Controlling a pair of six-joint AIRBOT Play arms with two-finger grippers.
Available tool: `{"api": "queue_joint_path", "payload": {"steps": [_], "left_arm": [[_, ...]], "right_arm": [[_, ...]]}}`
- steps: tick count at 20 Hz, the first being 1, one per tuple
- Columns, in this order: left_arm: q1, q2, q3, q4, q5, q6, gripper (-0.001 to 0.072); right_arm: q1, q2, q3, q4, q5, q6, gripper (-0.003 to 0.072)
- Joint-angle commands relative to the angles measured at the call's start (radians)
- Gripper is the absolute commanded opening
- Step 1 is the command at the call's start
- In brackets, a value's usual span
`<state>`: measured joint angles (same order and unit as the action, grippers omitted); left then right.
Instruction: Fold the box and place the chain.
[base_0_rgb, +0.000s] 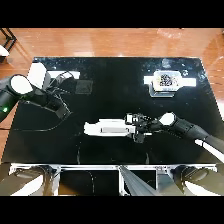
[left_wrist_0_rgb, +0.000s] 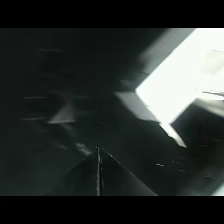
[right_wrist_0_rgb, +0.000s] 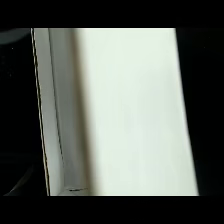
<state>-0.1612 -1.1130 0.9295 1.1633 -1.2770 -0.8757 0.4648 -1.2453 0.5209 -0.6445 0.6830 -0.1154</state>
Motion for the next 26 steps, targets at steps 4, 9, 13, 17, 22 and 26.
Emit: {"api": "queue_joint_path", "payload": {"steps": [4, 9, 13, 17, 22, 26], "left_arm": [[0.019, 0.032, -0.137, -0.211, -0.068, -0.076, 0.0017], [-0.023, 0.077, -0.167, -0.381, -0.025, -0.071, 0.0017], [-0.182, 0.070, -0.167, -0.388, 0.119, -0.064, 0.0017], [-0.317, 0.044, -0.166, -0.443, 0.278, -0.052, 0.0018], [-0.340, -0.009, -0.166, -0.443, 0.474, -0.047, 0.0018], [-0.344, -0.067, -0.166, -0.451, 0.702, -0.021, 0.0018]], "right_arm": [[0.001, -0.001, 0.000, 0.000, -0.004, 0.004, 0.0235], [0.001, -0.001, 0.000, 0.001, -0.007, 0.007, 0.0235], [0.001, -0.001, 0.000, 0.001, -0.007, 0.007, 0.0235], [0.001, -0.001, 0.000, 0.001, -0.008, 0.007, 0.0235], [0.001, -0.001, 0.000, 0.001, -0.008, 0.007, 0.0235], [0.001, -0.001, 0.000, 0.001, -0.008, 0.007, 0.0235]]}}
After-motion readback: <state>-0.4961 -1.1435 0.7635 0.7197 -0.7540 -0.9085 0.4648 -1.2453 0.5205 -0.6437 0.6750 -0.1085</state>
